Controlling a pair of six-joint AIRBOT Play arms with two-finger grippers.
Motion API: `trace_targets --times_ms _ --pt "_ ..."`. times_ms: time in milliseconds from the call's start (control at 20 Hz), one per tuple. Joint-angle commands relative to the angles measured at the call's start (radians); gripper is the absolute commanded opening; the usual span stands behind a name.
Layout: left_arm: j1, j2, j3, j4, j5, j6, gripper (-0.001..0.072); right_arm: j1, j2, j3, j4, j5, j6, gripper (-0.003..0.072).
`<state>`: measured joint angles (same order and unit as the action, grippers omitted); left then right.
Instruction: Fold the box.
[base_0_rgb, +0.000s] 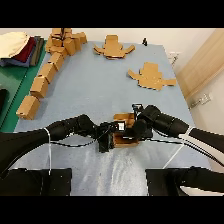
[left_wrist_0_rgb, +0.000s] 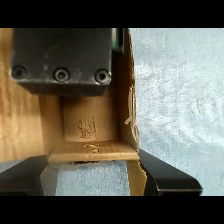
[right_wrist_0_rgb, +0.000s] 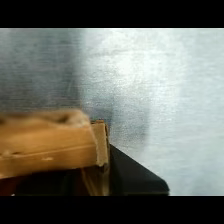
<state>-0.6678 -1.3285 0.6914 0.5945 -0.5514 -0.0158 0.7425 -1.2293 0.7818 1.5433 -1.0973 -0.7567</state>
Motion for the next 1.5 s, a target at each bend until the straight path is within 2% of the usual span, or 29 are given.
trace_targets --times_ms 0,100,250,300,350,400,600,700,1100,1250,1350,1450 --pt "0.0 0.0 0.0 0.0 0.0 0.0 0.0525 0.006 -0.012 0.006 -0.025 -0.038 0.033 0.0166" --pt "0.0 0.0 0.0 0.0 0.0 0.0 0.0525 0.006 -0.012 0.006 -0.025 -0.038 0.032 0.0011" --pt "0.0 0.0 0.0 0.0 0.0 0.0 0.0525 0.013 -0.012 0.006 -0.026 -0.037 0.03 0.0005" --pt "0.0 0.0 0.0 0.0 0.0 0.0 0.0525 0.013 -0.011 0.006 -0.025 -0.037 0.023 0.0046" --pt "0.0 0.0 0.0 0.0 0.0 0.0 0.0525 0.013 -0.009 0.006 -0.016 -0.038 0.022 0.027" --pt "0.0 0.0 0.0 0.0 0.0 0.0 0.0525 0.013 -0.003 0.006 0.001 -0.038 0.01 0.0351" --pt "0.0 0.0 0.0 0.0 0.0 0.0 0.0525 0.012 0.058 0.006 0.008 -0.056 0.005 0.0352" --pt "0.0 0.0 0.0 0.0 0.0 0.0 0.0525 0.011 0.095 0.006 0.002 -0.095 0.005 0.0426" --pt "0.0 0.0 0.0 0.0 0.0 0.0 0.0525 0.002 0.253 0.006 -0.056 -0.171 0.006 0.0428" --pt "0.0 0.0 0.0 0.0 0.0 0.0 0.0525 -0.002 0.235 0.006 -0.033 -0.128 -0.031 0.0428" --pt "0.0 0.0 0.0 0.0 0.0 0.0 0.0525 0.0 0.186 0.006 0.025 -0.058 -0.074 0.0428" --pt "0.0 0.0 0.0 0.0 0.0 0.0 0.0525 0.002 0.124 0.006 0.065 -0.047 -0.109 0.0428"
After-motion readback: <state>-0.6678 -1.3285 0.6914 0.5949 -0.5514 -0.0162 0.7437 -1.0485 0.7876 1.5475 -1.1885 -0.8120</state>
